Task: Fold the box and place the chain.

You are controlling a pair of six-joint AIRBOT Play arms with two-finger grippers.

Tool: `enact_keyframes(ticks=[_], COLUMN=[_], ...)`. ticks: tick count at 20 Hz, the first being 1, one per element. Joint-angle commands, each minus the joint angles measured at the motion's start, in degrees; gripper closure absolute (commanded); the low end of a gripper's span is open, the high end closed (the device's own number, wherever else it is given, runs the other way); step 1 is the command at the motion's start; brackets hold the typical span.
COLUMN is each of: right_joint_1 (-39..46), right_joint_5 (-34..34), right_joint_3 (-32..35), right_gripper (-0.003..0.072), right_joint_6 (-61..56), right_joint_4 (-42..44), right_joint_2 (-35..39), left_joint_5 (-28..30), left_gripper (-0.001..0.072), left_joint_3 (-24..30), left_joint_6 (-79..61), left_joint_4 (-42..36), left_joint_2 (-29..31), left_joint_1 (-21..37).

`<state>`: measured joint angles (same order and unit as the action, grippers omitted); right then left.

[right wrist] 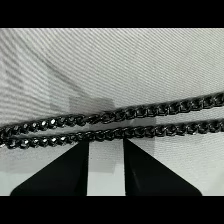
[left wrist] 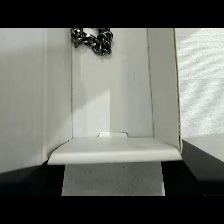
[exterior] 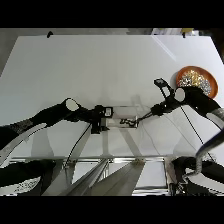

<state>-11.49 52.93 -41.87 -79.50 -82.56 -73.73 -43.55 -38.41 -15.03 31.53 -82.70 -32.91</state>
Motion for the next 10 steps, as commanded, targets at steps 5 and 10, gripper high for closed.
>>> enact_keyframes(ticks=[5,10], right_joint_1=[-0.07,-0.07], right_joint_5=[-0.63,3.32], right_joint_3=[0.02,0.02], right_gripper=[0.0651,0.0669], right_joint_6=[0.00,0.04], right_joint_4=[-0.15,-0.15], right_joint_2=[-0.20,2.69], left_joint_5=[0.00,0.00], left_gripper=[0.0573,0.0573], left_joint_3=[-0.02,-0.02], left_joint_6=[0.00,0.00], left_joint_4=[0.02,0.00], left_joint_2=[0.00,0.00], left_joint_1=[-0.04,-0.04])
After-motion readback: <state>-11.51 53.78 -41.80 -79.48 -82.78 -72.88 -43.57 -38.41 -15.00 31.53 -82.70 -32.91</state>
